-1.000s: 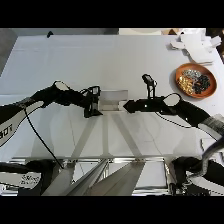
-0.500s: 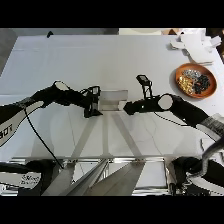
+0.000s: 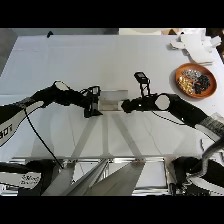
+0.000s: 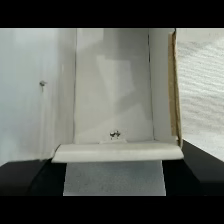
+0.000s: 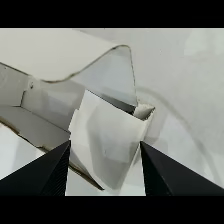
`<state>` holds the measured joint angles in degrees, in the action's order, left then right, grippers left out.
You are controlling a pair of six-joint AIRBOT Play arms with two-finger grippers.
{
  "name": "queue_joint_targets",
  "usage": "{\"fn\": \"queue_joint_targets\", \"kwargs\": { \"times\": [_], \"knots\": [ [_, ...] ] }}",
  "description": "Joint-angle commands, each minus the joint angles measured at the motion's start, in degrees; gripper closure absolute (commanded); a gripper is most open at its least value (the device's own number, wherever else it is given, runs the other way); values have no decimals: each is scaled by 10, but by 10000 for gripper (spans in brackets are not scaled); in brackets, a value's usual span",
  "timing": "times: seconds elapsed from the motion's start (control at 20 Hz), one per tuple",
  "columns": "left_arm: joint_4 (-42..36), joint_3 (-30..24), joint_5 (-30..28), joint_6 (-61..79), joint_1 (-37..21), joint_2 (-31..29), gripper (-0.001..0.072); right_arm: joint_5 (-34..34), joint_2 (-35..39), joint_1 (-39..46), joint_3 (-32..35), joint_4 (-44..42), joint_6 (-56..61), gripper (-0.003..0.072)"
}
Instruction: Fold the box and place the chain.
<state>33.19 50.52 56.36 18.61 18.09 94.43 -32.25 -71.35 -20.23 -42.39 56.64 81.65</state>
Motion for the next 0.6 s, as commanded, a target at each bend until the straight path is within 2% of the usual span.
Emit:
{"fn": "queue_joint_targets", "kwargs": {
  "times": [0.0, 0.2, 0.4, 0.55],
  "knots": [
    [0, 0, 0, 0, 0, 0, 435, 3, -1, -9, -2, 3, 27, 201],
    [0, 0, 0, 0, 0, 0, 435, 3, -23, -36, -9, 30, 42, 203],
    [0, 0, 0, 0, 0, 0, 435, 1, -27, -50, -9, 172, 159, 222],
    [0, 0, 0, 0, 0, 0, 435, 12, -27, -50, -9, 217, 222, 236]
  ]
}}
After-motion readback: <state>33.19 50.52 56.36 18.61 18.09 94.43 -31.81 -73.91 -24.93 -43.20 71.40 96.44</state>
